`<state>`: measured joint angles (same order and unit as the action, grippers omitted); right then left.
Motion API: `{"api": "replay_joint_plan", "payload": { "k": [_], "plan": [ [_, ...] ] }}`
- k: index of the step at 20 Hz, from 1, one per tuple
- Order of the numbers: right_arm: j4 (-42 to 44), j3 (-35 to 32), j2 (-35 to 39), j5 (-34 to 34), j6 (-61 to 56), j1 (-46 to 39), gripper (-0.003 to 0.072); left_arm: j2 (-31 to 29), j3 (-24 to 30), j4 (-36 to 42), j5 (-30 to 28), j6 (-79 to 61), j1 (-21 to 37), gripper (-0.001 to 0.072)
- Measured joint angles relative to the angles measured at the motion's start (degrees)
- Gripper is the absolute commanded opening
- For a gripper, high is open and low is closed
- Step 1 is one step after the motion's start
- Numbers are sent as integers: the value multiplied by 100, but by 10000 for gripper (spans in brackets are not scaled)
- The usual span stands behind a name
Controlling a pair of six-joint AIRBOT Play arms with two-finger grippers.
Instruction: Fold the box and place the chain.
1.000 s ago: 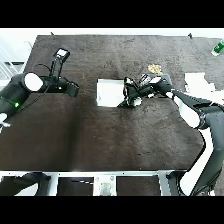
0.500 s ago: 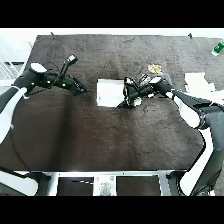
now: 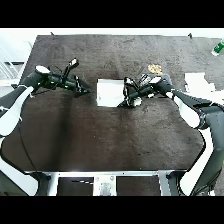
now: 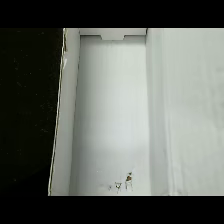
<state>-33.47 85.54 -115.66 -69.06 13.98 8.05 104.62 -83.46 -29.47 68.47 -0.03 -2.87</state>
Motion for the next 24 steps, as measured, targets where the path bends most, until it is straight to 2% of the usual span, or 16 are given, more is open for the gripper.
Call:
{"api": "replay_joint_plan", "payload": {
  "k": [6,7,8,14,24],
  "plan": [
    [0,0,0,0,0,0,477,483,-490,138,125,-505,4,431],
    [0,0,0,0,0,0,477,625,-608,90,170,-575,2,494],
    [0,0,0,0,0,0,477,734,-697,72,219,-699,2,717],
    [0,0,0,0,0,0,477,1093,-879,-59,428,-1781,-111,720],
    [0,0,0,2,0,0,477,1150,-903,-350,664,-2033,-345,720]
  ]
}}
